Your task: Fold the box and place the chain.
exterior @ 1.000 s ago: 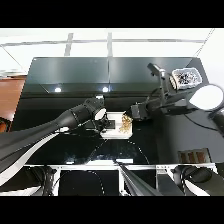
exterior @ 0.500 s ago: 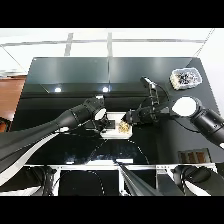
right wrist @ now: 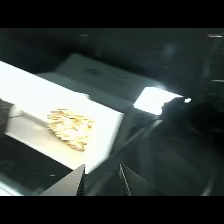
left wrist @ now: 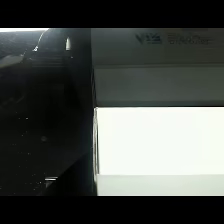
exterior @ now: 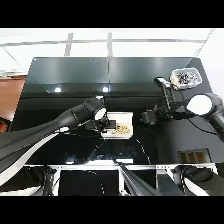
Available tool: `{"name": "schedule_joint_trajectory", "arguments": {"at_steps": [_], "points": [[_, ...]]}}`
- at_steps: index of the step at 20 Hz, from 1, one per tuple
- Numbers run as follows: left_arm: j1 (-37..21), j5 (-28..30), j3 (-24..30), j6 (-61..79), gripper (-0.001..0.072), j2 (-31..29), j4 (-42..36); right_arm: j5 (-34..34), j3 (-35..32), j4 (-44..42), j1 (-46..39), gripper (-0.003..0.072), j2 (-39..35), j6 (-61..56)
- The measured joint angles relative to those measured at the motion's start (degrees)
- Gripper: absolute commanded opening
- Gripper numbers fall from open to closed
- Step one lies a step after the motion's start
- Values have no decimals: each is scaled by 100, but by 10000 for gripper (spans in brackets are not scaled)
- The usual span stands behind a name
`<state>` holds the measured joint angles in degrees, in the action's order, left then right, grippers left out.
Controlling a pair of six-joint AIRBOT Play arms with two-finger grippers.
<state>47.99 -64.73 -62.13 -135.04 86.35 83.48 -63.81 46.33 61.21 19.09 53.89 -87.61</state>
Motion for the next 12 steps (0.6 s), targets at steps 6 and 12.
{"name": "schedule_joint_trajectory", "arguments": {"at_steps": [6,12], "points": [[0,-76,-101,101,627,-57,0,-254,-2,310,-273,266,-240,-2],[52,-326,-44,555,627,-896,570,-293,-2,367,-310,267,-273,-2]]}}
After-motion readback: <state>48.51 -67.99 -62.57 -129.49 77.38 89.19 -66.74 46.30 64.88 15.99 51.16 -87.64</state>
